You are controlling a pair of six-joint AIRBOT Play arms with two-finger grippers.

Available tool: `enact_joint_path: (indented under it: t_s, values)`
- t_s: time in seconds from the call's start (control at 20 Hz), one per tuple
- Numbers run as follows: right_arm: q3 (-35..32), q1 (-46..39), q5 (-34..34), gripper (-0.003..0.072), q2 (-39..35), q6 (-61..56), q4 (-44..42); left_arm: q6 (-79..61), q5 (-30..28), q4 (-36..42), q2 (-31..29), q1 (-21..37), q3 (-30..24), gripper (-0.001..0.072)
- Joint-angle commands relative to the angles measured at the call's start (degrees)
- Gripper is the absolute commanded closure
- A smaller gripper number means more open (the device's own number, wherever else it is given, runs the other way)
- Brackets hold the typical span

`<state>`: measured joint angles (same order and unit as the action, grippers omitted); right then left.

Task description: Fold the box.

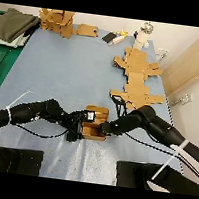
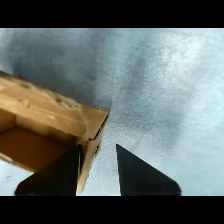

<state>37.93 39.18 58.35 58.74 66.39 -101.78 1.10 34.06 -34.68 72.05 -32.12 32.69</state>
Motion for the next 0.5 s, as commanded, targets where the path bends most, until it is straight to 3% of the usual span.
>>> enact_joint_path:
  t_s: [0.0,0.15,0.25,0.3,0.45]
  values:
    - [3.2,4.9,1.5,0.0339,5.2,-10.6,4.9,0.0,0.0,0.0,0.0,0.0,0.0,0.0100]
    - [4.4,6.7,1.7,0.0354,8.6,-14.8,5.4,0.0,0.0,0.0,0.0,0.0,0.0,0.0100]
    - [4.7,6.7,1.7,0.0418,10.0,-16.1,5.6,0.0,0.0,0.0,0.0,0.0,0.0,0.0101]
    - [4.7,6.7,1.7,0.0525,10.3,-16.1,5.3,0.0,0.0,0.0,0.0,0.0,0.0,0.0100]
    - [4.7,6.7,1.2,0.0647,10.5,-16.1,5.3,0.0,0.0,0.0,0.0,0.0,0.0,0.0100]
